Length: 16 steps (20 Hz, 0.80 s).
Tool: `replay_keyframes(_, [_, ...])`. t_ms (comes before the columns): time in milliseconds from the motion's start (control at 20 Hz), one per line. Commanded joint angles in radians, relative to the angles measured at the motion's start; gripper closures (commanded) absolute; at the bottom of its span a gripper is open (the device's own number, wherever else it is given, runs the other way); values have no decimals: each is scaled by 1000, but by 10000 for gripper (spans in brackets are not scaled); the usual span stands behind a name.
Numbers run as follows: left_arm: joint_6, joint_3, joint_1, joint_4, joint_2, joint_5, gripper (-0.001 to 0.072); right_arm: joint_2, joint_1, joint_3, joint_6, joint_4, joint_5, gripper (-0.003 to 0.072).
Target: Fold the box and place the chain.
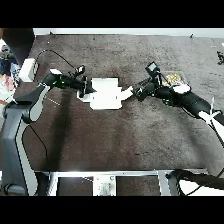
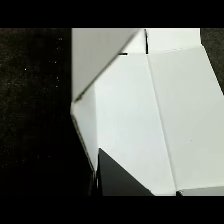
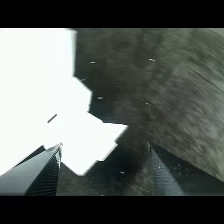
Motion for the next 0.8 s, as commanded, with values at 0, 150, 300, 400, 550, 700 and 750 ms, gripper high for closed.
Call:
replay_keyframes(0, [-2,0,1,-1,-1,1,697,-7,59,2,-154,-52,70,77])
replay_keyframes(150, [-2,0,1,-4,-1,1,696,-60,112,29,-204,-93,115,75])
replay_keyframes(300, [-2,0,1,-8,0,1,696,-158,146,113,-204,-179,208,59])
replay_keyframes(400, [-2,0,1,-8,0,1,697,-209,156,143,-204,-225,225,-17])
replay_keyframes(550, [-2,0,1,-8,0,1,696,-256,167,148,-204,-261,225,-16])
replay_keyframes(700, [-2,0,1,-8,-1,1,696,-262,192,148,-204,-276,192,-15])
replay_keyframes(750, [-2,0,1,-8,-1,1,696,-263,203,148,-204,-276,163,-15])
